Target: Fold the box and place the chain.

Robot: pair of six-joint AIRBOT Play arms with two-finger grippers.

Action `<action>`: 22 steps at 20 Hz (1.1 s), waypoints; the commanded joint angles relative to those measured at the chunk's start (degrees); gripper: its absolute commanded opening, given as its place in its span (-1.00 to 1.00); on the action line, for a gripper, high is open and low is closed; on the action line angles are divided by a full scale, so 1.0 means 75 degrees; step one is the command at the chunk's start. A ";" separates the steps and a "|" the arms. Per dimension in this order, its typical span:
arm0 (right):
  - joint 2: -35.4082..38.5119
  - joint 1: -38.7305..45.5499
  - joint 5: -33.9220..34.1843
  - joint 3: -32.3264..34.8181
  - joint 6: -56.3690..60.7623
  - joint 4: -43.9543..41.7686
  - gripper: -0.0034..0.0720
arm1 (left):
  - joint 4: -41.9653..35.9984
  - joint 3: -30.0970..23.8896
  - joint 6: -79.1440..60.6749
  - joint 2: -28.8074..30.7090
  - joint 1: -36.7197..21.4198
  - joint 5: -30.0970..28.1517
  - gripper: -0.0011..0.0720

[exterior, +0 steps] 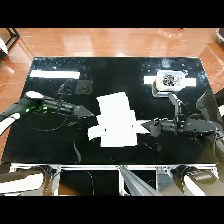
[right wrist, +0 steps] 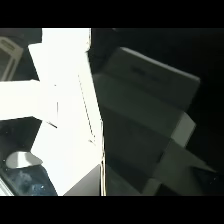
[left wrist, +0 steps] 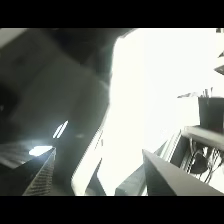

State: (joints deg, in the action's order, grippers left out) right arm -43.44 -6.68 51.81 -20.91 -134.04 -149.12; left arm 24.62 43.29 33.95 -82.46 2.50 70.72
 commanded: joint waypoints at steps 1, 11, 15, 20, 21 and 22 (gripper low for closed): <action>0.0044 -0.0017 0.0044 0.0044 0.0102 0.0006 -0.86 | -0.0207 0.0469 -0.1614 -0.0530 0.0764 0.0079 0.79; 0.0044 -0.0015 0.0087 0.0044 0.0364 0.0154 -0.86 | -0.0178 0.1241 -0.2363 -0.1332 0.1757 0.0388 0.73; 0.0044 -0.0015 0.0099 0.0044 0.0420 0.0157 -0.86 | -0.0131 0.1478 -0.2361 -0.1571 0.1754 0.1087 0.73; 0.0044 -0.0015 0.0093 0.0044 0.0513 0.0326 -0.86 | 0.0414 0.1480 -0.2363 -0.1614 0.1801 0.1291 0.31; 0.0041 -0.0015 0.0090 0.0044 0.0533 0.0353 -0.86 | 0.0490 0.1495 -0.2363 -0.1614 0.1827 0.1265 0.21; 0.0041 -0.0015 0.0090 0.0044 0.0536 0.0376 -0.86 | 0.0548 0.1495 -0.2363 -0.1614 0.1827 0.1201 0.21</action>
State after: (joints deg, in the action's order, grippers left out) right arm -43.18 -6.74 52.69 -20.60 -130.52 -147.06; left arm 26.74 54.28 16.29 -94.37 15.94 79.53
